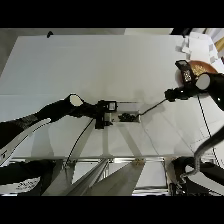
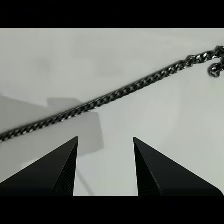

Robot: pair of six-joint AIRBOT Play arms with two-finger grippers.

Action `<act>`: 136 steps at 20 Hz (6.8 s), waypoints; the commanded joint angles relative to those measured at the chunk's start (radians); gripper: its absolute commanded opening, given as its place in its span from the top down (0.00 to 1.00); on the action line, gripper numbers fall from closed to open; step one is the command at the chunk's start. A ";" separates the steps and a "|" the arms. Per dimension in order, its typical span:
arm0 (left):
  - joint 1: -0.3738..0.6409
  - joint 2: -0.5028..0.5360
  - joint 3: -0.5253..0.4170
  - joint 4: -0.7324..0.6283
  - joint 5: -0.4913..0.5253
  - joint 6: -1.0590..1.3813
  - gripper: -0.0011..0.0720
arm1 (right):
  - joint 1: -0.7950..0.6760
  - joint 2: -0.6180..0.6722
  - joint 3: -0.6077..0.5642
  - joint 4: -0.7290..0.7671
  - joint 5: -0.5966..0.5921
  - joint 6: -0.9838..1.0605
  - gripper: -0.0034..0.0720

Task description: Fold the box and place the chain.

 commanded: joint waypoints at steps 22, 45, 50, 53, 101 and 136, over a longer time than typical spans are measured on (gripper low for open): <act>0.000 0.001 0.000 0.000 0.000 0.000 0.97 | 0.003 -0.264 0.039 -0.057 -0.069 0.061 0.61; 0.000 0.001 0.000 0.000 0.000 0.000 0.97 | 0.003 0.526 0.012 0.388 0.247 -0.150 0.94; 0.000 0.001 0.000 0.000 0.000 0.000 0.97 | 0.003 0.592 0.012 0.583 0.248 -0.166 0.94; 0.000 0.001 0.000 0.000 0.000 0.000 0.97 | 0.006 0.592 0.012 0.727 0.235 -0.228 0.94; 0.000 0.001 0.000 0.000 0.000 0.000 0.97 | 0.382 0.052 0.124 0.428 -0.015 -0.667 0.67; 0.000 0.001 0.000 0.000 0.000 0.000 0.97 | 0.532 0.006 0.062 0.351 0.064 -0.882 0.74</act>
